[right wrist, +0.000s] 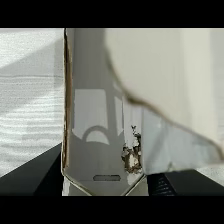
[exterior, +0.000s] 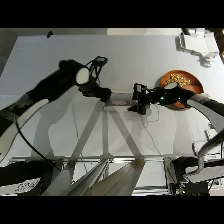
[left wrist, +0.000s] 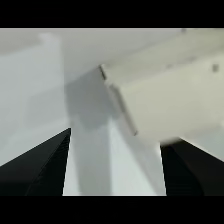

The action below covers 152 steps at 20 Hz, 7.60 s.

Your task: Fold the box and place the chain.

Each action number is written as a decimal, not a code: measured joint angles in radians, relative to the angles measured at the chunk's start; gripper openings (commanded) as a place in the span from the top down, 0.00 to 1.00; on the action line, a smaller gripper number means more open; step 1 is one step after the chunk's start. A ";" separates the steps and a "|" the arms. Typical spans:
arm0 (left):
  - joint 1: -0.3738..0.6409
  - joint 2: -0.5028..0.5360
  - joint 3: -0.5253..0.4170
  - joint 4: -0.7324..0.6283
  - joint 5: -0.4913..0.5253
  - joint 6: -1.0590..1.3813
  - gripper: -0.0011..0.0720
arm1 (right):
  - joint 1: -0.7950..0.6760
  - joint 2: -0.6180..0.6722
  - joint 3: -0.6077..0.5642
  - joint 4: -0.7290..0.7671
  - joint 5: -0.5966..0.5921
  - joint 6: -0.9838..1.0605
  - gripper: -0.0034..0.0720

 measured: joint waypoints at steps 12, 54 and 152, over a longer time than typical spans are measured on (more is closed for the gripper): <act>0.311 0.015 -0.229 -0.504 0.060 1.360 0.02 | 0.000 0.000 0.000 0.000 0.000 0.000 0.43; 0.286 -0.262 -0.273 -0.953 0.146 2.147 0.68 | 0.000 0.000 0.000 0.001 -0.002 0.000 0.43; 0.278 -0.263 -0.272 -0.935 0.159 2.138 0.68 | 0.221 0.228 0.000 -0.659 -0.194 0.562 0.77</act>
